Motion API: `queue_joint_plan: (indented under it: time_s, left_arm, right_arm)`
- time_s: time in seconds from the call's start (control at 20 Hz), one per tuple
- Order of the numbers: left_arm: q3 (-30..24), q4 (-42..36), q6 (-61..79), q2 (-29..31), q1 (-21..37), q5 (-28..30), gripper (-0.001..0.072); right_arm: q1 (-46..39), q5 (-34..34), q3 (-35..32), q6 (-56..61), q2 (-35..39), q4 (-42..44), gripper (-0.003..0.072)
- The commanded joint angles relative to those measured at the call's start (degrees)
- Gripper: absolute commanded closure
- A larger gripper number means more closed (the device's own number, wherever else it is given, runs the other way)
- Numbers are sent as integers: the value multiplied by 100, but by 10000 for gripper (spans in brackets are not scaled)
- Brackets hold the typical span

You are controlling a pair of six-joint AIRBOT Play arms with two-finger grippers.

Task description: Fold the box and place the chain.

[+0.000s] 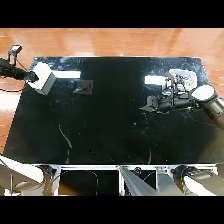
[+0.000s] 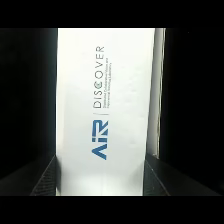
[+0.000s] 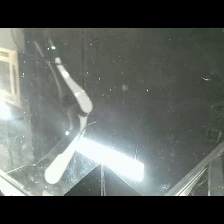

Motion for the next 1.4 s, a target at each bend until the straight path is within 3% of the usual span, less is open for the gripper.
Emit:
queue_joint_plan:
  time_s: [0.0,0.45,0.5,0.6,0.65,1.35]
  left_arm:
    - [0,2,0,-33,-26,-42,692]
    - [11,282,-2,-192,-203,-13,680]
    - [11,280,-2,-192,-205,-11,579]
    - [31,282,-92,-190,-214,-4,190]
    - [72,275,-249,-190,-214,0,104]
    - [608,363,-391,-190,-225,299,88]
  right_arm:
    - [4,-9,4,2,4,0,657]
    - [4,2,4,17,4,2,657]
    - [4,2,4,20,4,2,657]
    - [4,4,4,20,2,2,658]
    - [4,4,4,20,4,2,657]
    - [7,24,4,39,2,2,658]
